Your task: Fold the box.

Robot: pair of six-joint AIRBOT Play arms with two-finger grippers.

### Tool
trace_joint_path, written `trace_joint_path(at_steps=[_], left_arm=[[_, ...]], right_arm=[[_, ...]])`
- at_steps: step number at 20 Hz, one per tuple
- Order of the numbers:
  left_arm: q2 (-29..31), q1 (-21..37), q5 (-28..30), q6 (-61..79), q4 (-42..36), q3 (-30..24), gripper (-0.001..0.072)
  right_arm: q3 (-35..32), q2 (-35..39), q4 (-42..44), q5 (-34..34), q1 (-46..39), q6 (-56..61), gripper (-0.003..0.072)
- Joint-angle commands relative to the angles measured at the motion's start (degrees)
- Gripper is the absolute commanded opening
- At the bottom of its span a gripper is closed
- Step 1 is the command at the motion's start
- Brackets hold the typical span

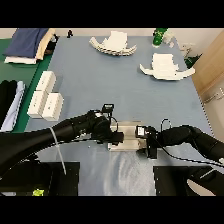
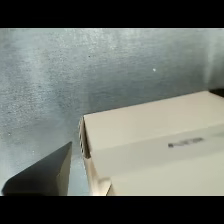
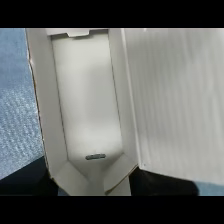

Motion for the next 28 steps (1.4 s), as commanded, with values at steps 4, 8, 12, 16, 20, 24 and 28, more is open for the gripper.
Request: trace_joint_path(at_steps=[4,8,12,16,20,24,28], left_arm=[[-7.93,-2.14,-7.74,-8.2,6.43,6.78,0.0222],[-8.37,-4.39,-8.92,-11.1,8.44,7.5,0.0048],[-8.37,-4.39,-9.88,-12.04,8.44,7.52,0.0015],[-8.24,-4.39,-9.86,-11.85,7.1,7.52,0.0019],[-6.45,-4.28,-10.67,-11.89,6.95,7.91,0.059],[-1.01,-4.26,-14.03,-11.89,7.02,8.15,0.059],[6.73,-4.26,-18.99,-13.0,10.86,8.17,0.0588]], right_arm=[[-0.02,0.02,0.0,0.0,0.0,0.0,0.0482],[-0.02,0.02,0.0,0.0,0.0,0.0,0.0482],[-0.02,0.02,0.0,0.0,0.0,0.0,0.0482],[-0.02,0.02,0.0,0.0,0.0,0.0,0.0482],[-0.02,0.02,0.0,0.0,0.0,0.0,0.0482],[-0.02,0.02,0.0,0.0,0.0,0.0,0.0482],[-0.02,0.02,0.0,0.0,0.0,0.0,0.0482]])
